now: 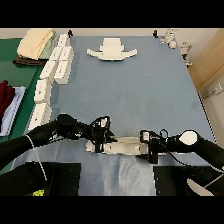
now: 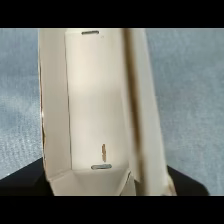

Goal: Fold the box.

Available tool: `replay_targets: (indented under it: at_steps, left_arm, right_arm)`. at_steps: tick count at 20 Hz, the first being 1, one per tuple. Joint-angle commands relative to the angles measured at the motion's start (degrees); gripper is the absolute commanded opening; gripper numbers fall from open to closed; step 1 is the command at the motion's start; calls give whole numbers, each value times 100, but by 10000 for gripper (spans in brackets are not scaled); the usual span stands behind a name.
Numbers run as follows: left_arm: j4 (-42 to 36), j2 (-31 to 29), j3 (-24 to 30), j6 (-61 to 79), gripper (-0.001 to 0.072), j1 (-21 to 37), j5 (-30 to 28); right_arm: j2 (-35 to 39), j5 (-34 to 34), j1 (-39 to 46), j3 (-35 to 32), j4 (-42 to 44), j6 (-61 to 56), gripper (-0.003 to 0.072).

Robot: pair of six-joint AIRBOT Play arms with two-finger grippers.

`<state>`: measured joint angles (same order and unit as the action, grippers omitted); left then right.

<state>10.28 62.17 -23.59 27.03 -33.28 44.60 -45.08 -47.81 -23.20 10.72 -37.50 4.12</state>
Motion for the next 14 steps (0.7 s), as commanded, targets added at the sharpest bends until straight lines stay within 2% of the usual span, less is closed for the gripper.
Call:
replay_targets:
  at_steps: [1,2,14]
  left_arm:
    - [0,0,2,0,13,4,-2]
    - [0,0,2,0,14,4,-2]
    - [0,0,2,0,14,4,-2]
  right_arm:
    - [-136,17,-7,-2,42,92,637]
    - [-136,13,-7,-2,42,92,568]
    - [-133,55,-4,4,42,90,570]
